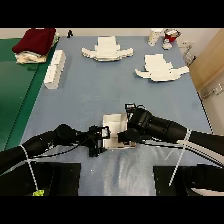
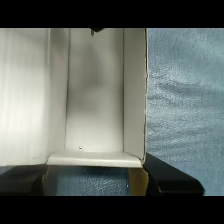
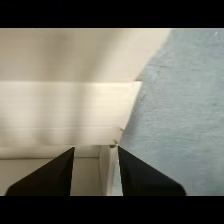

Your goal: Fold the box.

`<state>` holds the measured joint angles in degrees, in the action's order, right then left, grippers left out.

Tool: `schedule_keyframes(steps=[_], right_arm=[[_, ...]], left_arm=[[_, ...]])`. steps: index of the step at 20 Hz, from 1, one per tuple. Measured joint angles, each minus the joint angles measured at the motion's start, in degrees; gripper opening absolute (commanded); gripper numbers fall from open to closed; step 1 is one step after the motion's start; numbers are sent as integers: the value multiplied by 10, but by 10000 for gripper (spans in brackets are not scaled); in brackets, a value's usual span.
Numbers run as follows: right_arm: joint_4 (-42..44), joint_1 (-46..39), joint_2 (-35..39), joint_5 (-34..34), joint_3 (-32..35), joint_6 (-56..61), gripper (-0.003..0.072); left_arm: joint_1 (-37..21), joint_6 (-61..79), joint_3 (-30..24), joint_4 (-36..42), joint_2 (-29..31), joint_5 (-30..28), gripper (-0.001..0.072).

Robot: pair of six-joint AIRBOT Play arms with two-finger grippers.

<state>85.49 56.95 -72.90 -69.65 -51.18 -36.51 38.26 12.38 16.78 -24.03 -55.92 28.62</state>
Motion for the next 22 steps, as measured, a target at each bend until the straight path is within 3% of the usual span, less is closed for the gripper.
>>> schedule_keyframes(steps=[3,4,6,9,10,12,22], right_arm=[[1,1,0,-11,0,0,362],[0,1,0,-14,0,1,161],[0,1,0,-19,0,3,8],[0,1,0,-26,-1,5,4],[1,1,0,-30,-1,5,52],[-2,1,0,-42,0,5,475],[3,1,20,-45,-6,5,480]], left_arm=[[0,-2,0,0,0,0,403],[0,-2,0,0,0,0,403],[0,-2,0,0,0,0,403],[0,-2,0,0,0,0,403],[0,-2,0,1,0,2,403],[0,-2,0,1,0,2,403],[0,-2,0,0,0,0,403]])
